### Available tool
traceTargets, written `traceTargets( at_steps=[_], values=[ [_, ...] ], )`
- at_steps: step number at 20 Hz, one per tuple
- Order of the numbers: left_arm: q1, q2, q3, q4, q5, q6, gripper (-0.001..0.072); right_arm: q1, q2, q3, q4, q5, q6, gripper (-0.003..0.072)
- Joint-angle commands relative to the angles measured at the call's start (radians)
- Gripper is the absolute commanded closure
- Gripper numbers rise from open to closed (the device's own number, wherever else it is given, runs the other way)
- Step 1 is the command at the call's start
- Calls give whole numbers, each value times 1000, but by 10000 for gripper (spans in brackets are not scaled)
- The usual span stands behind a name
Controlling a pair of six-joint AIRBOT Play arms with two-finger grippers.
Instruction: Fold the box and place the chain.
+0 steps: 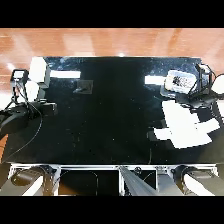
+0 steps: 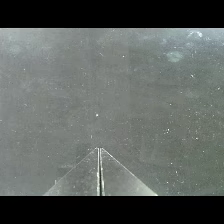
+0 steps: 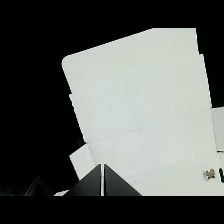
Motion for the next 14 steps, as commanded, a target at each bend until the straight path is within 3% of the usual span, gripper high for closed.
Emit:
traceTargets(
  at_steps=[1, 14],
  values=[
    [1, -1, 0, 0, 0, 0, 686, 0, 0, 0, 0, 0, 0, 655],
    [1, -1, 0, 0, -29, 0, 687, 0, 0, 0, 0, 0, 0, 655]
  ],
)
